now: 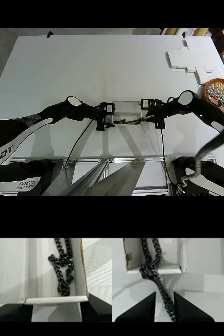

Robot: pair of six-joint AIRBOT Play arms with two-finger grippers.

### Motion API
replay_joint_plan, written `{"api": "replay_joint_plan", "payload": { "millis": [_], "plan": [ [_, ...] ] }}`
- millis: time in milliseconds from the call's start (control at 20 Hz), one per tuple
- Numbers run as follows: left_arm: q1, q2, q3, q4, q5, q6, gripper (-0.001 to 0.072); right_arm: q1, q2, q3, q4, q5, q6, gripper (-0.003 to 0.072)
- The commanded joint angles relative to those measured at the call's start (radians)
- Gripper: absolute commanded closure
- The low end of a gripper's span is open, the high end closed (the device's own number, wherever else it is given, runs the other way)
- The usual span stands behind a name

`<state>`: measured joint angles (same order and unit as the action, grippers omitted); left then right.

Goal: Fold the box and place the chain.

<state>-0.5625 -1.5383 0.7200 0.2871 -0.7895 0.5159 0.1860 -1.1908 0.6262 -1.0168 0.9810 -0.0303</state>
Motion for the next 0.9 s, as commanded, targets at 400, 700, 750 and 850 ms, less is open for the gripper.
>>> {"api": "replay_joint_plan", "payload": {
  "millis": [400,700,750,850],
  "plan": [
    [0.0,0.0,0.0,0.0,0.0,0.0,0.07,0.003,0.009,-0.013,-0.019,0.043,-0.01,0.0672],
    [0.0,0.0,0.0,0.0,0.0,0.0,0.07,0.003,0.202,-0.013,-0.243,-0.034,0.444,0.0672],
    [0.0,0.0,0.0,0.0,0.0,0.0,0.07,0.005,0.239,-0.013,-0.17,-0.046,0.48,0.0672],
    [0.0,0.0,0.0,0.0,0.0,0.0,0.07,0.032,0.291,-0.013,-0.011,-0.054,0.483,0.0672]
  ]
}}
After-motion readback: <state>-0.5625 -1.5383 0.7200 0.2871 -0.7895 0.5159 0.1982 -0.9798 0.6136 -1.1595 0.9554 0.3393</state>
